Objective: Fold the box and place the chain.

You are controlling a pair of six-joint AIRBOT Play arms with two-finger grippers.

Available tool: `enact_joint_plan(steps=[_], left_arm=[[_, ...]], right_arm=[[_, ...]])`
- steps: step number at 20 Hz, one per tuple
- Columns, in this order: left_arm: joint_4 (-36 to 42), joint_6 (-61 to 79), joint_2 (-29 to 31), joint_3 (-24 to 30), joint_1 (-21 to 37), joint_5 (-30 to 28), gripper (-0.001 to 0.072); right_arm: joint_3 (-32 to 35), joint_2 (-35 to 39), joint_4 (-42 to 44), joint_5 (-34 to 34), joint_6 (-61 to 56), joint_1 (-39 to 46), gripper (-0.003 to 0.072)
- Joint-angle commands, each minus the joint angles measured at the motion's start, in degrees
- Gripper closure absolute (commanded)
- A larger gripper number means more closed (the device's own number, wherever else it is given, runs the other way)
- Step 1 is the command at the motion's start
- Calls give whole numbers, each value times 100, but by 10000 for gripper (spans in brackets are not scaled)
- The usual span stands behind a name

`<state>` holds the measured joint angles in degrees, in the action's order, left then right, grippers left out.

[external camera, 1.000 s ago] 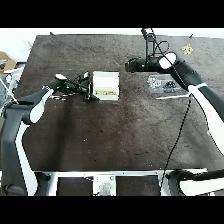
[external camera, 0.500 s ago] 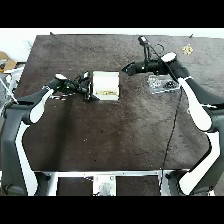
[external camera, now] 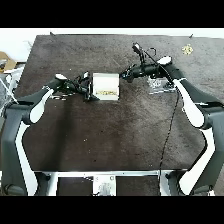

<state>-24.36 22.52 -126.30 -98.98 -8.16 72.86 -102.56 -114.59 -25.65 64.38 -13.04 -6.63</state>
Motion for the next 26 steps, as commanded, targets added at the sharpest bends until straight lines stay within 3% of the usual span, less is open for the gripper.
enact_joint_plan(steps=[1, 5, 12, 13, 15, 16, 17, 24, 25, 26], left_arm=[[-2, 0, 4, -7, 4, -2, 435], [0, 0, 4, -7, 4, -2, 435], [0, 0, 4, -7, 4, 0, 435], [-2, 0, 4, -7, 4, -2, 435], [-2, 0, 4, -7, 4, -2, 435], [-2, 0, 4, -7, 4, 0, 435], [-2, 0, 4, -7, 4, -2, 435], [0, 0, 4, -7, 4, -2, 435], [0, 0, 4, -7, 4, -2, 435], [0, 0, 4, -7, 4, -2, 435]], right_arm=[[0, 114, 59, 385, 472, -116, 588], [304, 391, 20, 402, 713, -269, 601], [1679, 879, 184, -201, 1620, -289, 586], [1770, 879, 313, -173, 1805, -297, 517], [1869, 879, 404, -162, 2011, -358, 517], [1906, 879, 404, -168, 2109, -407, 466], [1934, 879, 402, -229, 2149, -459, 338], [1937, 872, 382, -728, 2857, -817, 339], [1937, 859, 385, -726, 2900, -833, 322], [1937, 835, 402, -723, 2918, -850, 210]])
